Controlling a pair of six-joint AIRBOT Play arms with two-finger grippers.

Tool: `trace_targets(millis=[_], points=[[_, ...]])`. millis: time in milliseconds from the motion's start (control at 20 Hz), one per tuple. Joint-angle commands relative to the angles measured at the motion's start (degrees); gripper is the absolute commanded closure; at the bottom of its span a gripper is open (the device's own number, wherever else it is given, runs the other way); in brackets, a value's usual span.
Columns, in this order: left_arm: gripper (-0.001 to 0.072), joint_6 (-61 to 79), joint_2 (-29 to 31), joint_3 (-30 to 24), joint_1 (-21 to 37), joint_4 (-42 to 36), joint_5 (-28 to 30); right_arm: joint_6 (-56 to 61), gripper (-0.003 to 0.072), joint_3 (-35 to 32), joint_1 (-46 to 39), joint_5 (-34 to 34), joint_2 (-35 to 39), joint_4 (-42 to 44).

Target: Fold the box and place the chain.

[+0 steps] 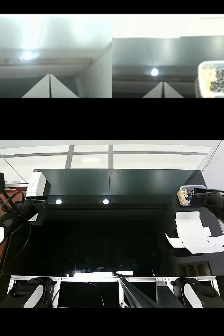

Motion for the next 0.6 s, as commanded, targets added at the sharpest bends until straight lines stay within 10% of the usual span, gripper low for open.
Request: trace_targets(millis=[0,150,550], points=[[0.067,0.0,-1.2,0.0,0.0,-3.8,5.7,0.6,0.0038,0.0,-2.7,-6.4,-6.1,0.9],[-0.0003,-0.1,-3.5,0.0,0.0,-3.8,2.9,1.4,-0.0034,0.6,-8.2,-4.1,-13.1,-4.2],[-0.0003,0.1,-5.7,0.0,0.0,-3.5,-11.6,29.9,-0.0031,22.2,-50.6,23.4,-31.6,-30.5]])
